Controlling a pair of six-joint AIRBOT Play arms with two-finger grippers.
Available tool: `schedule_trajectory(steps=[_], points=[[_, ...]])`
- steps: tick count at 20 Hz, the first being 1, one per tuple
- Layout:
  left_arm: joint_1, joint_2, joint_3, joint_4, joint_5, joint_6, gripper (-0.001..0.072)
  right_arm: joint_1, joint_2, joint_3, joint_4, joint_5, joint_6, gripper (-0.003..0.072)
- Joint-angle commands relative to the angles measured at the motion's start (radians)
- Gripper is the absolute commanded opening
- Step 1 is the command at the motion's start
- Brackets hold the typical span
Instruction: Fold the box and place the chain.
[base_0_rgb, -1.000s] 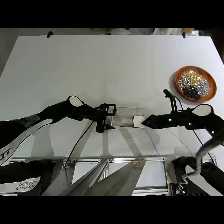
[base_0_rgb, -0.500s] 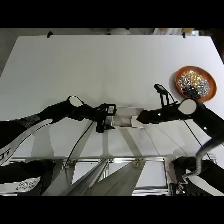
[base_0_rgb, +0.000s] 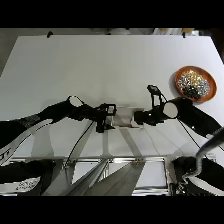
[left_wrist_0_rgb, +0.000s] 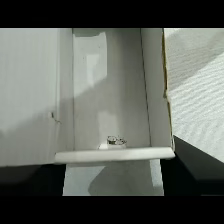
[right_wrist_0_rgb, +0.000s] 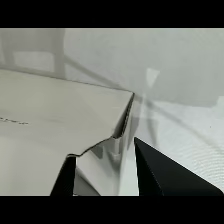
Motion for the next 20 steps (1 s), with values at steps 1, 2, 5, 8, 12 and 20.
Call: schedule_trajectory(steps=[1,2,5,8,12,20], points=[[0.001,0.000,0.000,0.000,0.000,0.000,0.0272,0.064,-0.039,0.023,-0.098,-0.011,0.158,0.0395],[0.001,0.000,0.000,0.000,0.000,0.000,0.0272,0.082,-0.061,0.042,-0.113,-0.005,0.168,0.0395],[0.001,0.000,0.000,0.000,0.000,0.000,0.0272,0.116,-0.120,0.106,-0.150,0.034,0.212,0.0394],[0.001,0.000,0.000,0.000,0.000,0.000,0.0272,0.126,-0.164,0.124,-0.204,0.099,0.308,0.0306],[0.001,0.000,0.000,0.000,0.000,0.000,0.0272,0.126,-0.176,0.124,-0.227,0.124,0.336,0.0265],[0.001,0.000,0.000,0.000,0.000,0.000,0.0272,0.126,-0.176,0.124,-0.227,0.120,0.338,0.0010]])
